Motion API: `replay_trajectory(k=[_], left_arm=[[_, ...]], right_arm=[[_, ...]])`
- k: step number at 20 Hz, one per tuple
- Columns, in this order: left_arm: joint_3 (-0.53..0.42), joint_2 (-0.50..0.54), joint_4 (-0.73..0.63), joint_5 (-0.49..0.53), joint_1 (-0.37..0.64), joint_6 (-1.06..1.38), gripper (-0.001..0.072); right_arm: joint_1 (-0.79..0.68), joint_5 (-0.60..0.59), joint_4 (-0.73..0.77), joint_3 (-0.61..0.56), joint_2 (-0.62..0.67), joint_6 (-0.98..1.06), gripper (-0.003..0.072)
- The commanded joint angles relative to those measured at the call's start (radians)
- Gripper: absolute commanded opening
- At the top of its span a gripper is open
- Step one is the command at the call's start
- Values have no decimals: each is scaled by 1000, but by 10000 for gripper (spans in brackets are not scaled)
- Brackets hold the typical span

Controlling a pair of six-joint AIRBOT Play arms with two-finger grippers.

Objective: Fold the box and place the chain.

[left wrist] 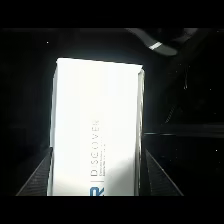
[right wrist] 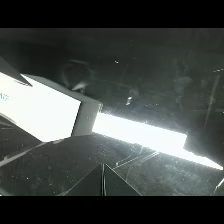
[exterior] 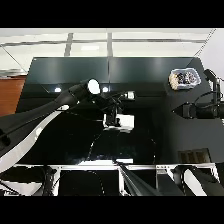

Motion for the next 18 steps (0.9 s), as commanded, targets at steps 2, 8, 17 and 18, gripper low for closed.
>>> replay_trajectory(k=[2,8,17,18], left_arm=[[-2,-4,167,60,-41,-8,710],[-12,-19,206,217,-106,-74,707],[93,6,703,128,159,-658,272],[115,4,749,123,244,-721,272]], right_arm=[[-1,-6,0,0,0,0,23],[-1,-26,0,0,0,1,23],[-1,-51,0,0,0,8,23],[-1,-58,1,0,0,15,23]])
